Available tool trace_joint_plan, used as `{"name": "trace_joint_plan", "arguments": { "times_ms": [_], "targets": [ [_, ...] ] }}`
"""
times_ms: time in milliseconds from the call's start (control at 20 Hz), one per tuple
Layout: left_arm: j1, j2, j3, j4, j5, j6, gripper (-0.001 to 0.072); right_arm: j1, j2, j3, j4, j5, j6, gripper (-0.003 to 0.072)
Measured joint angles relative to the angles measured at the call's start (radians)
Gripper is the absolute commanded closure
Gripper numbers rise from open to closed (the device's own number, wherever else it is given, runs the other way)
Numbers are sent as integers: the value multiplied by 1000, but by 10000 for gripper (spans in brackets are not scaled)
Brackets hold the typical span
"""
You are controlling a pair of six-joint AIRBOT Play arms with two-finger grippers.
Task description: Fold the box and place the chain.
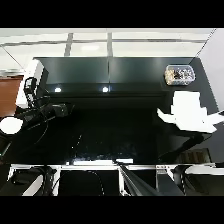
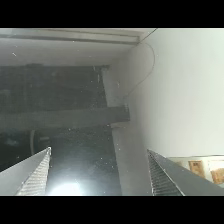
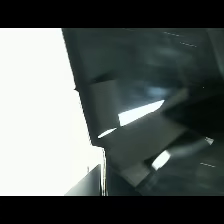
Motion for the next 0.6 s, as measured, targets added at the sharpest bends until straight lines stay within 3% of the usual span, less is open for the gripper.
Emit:
{"name": "trace_joint_plan", "arguments": {
  "times_ms": [350,600],
  "targets": [
    [-62,-1,0,-6,-33,0,6,233,294,-362,273,-123,-55,676],
    [-142,-58,5,-72,-46,0,8,530,570,-716,528,-357,-154,675]
  ]
}}
